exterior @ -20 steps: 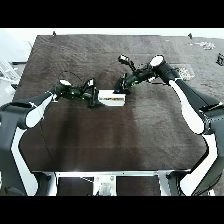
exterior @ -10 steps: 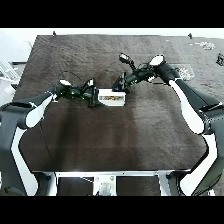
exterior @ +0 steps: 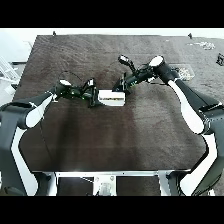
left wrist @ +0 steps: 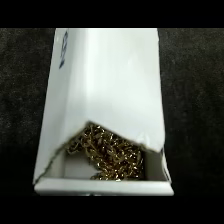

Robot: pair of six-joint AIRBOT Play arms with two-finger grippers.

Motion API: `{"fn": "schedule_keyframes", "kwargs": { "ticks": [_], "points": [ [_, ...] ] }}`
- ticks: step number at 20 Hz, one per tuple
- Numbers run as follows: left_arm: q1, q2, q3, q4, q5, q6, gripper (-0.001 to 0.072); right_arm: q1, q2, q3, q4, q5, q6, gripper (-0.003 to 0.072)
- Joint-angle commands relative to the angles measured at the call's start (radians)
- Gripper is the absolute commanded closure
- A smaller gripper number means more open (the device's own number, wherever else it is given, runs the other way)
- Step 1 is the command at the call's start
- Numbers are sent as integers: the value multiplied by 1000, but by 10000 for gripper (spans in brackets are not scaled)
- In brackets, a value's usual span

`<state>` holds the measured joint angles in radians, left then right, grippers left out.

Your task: Fold the box and place the chain.

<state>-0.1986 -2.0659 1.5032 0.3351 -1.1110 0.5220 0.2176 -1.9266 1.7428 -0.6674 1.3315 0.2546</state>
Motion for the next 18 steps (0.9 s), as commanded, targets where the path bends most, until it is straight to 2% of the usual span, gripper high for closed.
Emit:
{"fn": "schedule_keyframes", "kwargs": {
  "ticks": [1, 8, 11, 13, 14, 18],
  "points": [
    [1, 1, 0, 0, 0, 2, 167, 5, 0, 0, -2, 21, -14, 561],
    [1, 1, 0, 0, 0, 2, 167, 4, 1, -35, -3, 56, -30, 562],
    [1, 1, 0, 0, 0, 2, 167, 4, 3, -38, -2, 14, -51, 559],
    [1, 1, 0, 0, 0, 2, 167, 4, 12, -37, -2, -14, -55, 533],
    [1, 1, 0, 0, 0, 2, 167, 4, 17, -37, -2, -14, -54, 463],
    [1, 1, 0, 0, 0, 2, 168, 4, 22, -38, -3, -11, -58, 456]
  ]
}}
